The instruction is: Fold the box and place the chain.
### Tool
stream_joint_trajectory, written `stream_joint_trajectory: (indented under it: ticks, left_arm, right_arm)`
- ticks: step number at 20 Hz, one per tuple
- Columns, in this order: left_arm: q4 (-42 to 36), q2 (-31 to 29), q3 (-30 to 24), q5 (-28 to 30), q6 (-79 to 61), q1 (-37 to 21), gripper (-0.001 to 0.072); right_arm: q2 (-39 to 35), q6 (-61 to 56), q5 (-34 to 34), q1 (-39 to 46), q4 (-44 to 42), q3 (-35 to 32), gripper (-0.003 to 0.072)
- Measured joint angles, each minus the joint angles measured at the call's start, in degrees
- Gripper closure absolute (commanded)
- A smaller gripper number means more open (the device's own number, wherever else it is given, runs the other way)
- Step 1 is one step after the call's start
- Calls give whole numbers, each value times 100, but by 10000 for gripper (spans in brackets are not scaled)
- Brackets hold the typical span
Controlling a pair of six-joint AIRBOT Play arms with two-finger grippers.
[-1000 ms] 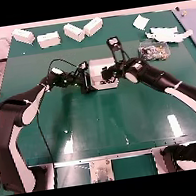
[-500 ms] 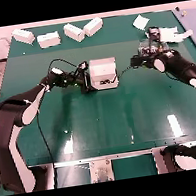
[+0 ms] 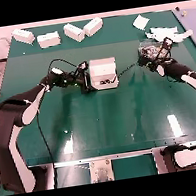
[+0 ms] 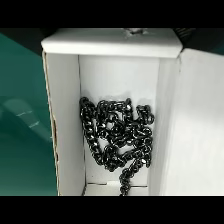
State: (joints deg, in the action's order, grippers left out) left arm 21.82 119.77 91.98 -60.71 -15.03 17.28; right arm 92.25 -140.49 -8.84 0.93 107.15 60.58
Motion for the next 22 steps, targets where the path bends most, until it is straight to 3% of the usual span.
stream_joint_trajectory:
  ticks: [2,5,7,10,13,14,16,22]
  left_arm:
    - [0,0,0,2,2,0,147]
    - [0,0,0,2,2,0,148]
    - [0,0,0,2,2,0,147]
    - [2,0,0,2,2,0,148]
    - [2,0,0,0,2,0,148]
    - [2,0,0,0,2,0,148]
    - [2,0,0,2,2,0,147]
    - [2,0,0,0,2,0,147]
  right_arm:
    - [337,-68,127,22,-81,269,129]
    - [693,-131,225,17,-164,612,237]
    - [855,-138,275,-2,-221,789,445]
    - [997,-136,304,-44,-306,922,405]
    - [1056,-52,313,-79,-328,975,421]
    - [1064,-37,319,-85,-330,986,470]
    - [1086,-15,310,-90,-337,997,676]
    - [1141,9,199,-13,-323,1014,678]
